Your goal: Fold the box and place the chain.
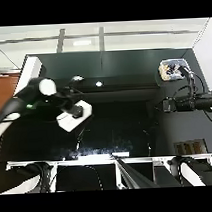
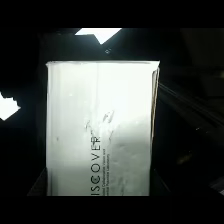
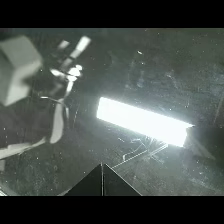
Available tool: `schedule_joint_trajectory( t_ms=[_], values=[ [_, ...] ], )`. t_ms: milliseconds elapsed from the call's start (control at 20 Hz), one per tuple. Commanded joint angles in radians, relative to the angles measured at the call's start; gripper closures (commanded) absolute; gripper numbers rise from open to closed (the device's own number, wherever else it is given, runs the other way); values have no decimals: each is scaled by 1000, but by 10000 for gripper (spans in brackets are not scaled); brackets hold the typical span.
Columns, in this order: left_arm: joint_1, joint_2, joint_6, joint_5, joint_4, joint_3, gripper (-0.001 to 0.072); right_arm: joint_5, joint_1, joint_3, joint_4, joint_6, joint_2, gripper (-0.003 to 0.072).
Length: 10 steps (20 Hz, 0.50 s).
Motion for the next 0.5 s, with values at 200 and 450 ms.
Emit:
schedule_joint_trajectory(
  t_ms=[200,450],
  values=[
    [538,286,-116,-110,240,-195,444,-14,-1,0,0,0,0,670],
    [850,288,-46,-56,232,-195,444,-20,-1,0,5,1,0,670]
  ],
)
